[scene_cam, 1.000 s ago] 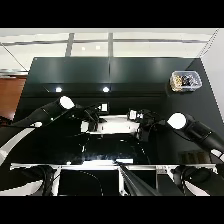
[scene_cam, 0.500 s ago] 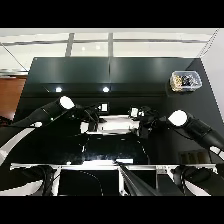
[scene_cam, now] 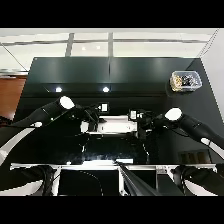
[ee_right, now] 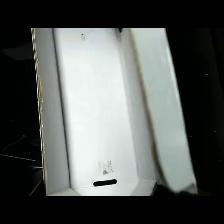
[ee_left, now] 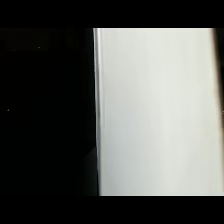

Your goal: Fold the box and place the chain.

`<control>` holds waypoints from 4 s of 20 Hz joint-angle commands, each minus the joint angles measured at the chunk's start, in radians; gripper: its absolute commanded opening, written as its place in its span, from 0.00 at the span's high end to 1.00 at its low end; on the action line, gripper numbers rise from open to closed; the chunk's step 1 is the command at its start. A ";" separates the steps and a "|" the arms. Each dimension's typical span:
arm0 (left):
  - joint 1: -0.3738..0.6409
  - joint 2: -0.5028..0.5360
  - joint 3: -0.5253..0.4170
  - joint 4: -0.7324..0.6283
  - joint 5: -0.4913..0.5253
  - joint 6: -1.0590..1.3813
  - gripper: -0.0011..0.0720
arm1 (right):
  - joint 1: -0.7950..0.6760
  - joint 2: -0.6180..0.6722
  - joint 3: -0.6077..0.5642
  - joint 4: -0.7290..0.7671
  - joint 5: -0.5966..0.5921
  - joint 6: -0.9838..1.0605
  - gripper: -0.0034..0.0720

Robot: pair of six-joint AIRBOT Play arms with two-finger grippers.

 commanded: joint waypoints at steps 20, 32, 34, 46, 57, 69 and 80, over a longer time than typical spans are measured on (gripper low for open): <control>-0.001 0.000 -0.001 -0.006 0.002 0.000 0.95 | 0.021 -0.064 0.000 -0.024 -0.017 0.003 0.08; -0.001 0.000 -0.001 -0.006 0.002 -0.001 0.95 | 0.011 -0.081 0.000 -0.100 -0.033 0.117 0.14; -0.001 0.000 -0.001 -0.006 0.002 -0.001 0.95 | 0.011 -0.081 0.000 -0.101 -0.023 0.116 0.14; -0.001 0.000 -0.001 -0.006 0.002 -0.012 0.95 | 0.014 -0.081 -0.001 -0.139 -0.021 0.113 0.14; -0.001 0.000 -0.001 -0.006 0.002 -0.019 0.95 | 0.015 -0.083 -0.003 -0.138 -0.020 0.113 0.14; 0.064 0.214 0.004 0.325 -0.114 -0.421 0.03 | 0.015 -0.083 -0.003 -0.138 -0.025 0.114 0.33; 0.089 0.330 -0.133 -0.178 -0.332 -0.844 0.95 | 0.015 -0.083 -0.003 -0.138 -0.025 0.114 0.33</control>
